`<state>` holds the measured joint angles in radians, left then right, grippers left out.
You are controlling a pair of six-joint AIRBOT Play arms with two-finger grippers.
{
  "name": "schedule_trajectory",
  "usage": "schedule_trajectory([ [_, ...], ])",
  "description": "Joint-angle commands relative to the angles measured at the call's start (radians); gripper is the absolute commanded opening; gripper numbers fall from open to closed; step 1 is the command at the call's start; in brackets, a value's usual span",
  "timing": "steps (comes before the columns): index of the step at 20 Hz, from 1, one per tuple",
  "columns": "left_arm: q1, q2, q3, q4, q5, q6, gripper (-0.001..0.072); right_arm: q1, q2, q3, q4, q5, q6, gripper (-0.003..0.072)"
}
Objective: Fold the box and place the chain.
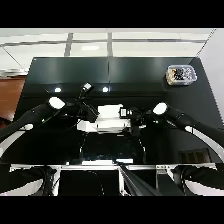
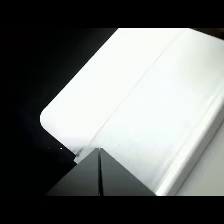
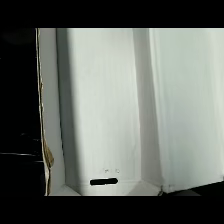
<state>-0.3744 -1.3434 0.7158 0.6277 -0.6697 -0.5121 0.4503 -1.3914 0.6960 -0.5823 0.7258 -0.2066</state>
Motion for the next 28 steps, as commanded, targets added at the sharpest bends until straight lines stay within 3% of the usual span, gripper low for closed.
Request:
schedule_trajectory([
  [1,0.013,-0.023,0.009,0.041,-0.079,-0.009,0.0028,0.0,0.0,0.0,0.002,-0.003,0.002,0.0257],
  [4,0.03,-0.023,0.023,0.041,-0.072,-0.01,0.0027,0.0,0.0,0.0,0.002,-0.004,0.003,0.0257],
  [6,0.061,-0.013,0.072,0.049,-0.125,-0.013,0.0025,0.0,0.0,0.0,0.002,-0.004,0.003,0.0257],
  [10,0.178,0.093,0.108,0.088,-0.391,-0.035,0.0024,0.0,0.0,0.0,0.002,-0.004,0.003,0.0257],
  [12,0.241,0.171,0.086,0.161,-0.463,-0.068,0.0023,0.0,0.0,0.0,0.002,-0.004,0.003,0.0257],
  [14,0.281,0.273,0.029,0.176,-0.479,-0.092,0.0022,0.0,0.0,0.0,0.002,-0.004,0.003,0.0257],
  [17,0.275,0.388,-0.098,0.175,-0.457,0.13,0.0027,0.0,0.0,0.0,0.002,-0.004,0.003,0.0257],
  [21,0.275,0.367,-0.139,0.175,-0.451,0.447,0.0031,0.0,0.0,0.0,0.002,-0.004,0.003,0.0257],
  [22,0.274,0.359,-0.138,0.175,-0.42,0.493,0.0103,0.0,0.0,0.0,0.002,-0.004,0.003,0.0257],
  [23,0.273,0.349,-0.138,0.176,-0.379,0.495,0.0325,0.0,0.0,0.0,0.002,-0.004,0.003,0.0257],
  [24,0.271,0.333,-0.138,0.177,-0.336,0.494,0.06,0.0,0.0,0.0,0.002,-0.004,0.003,0.0257],
  [25,0.263,0.312,-0.133,0.192,-0.319,0.488,0.0714,0.0,0.0,0.0,0.002,-0.004,0.003,0.0257],
  [28,0.204,0.259,-0.119,0.273,-0.297,0.522,0.0713,0.0,0.0,0.0,0.002,-0.004,0.003,0.0257],
])
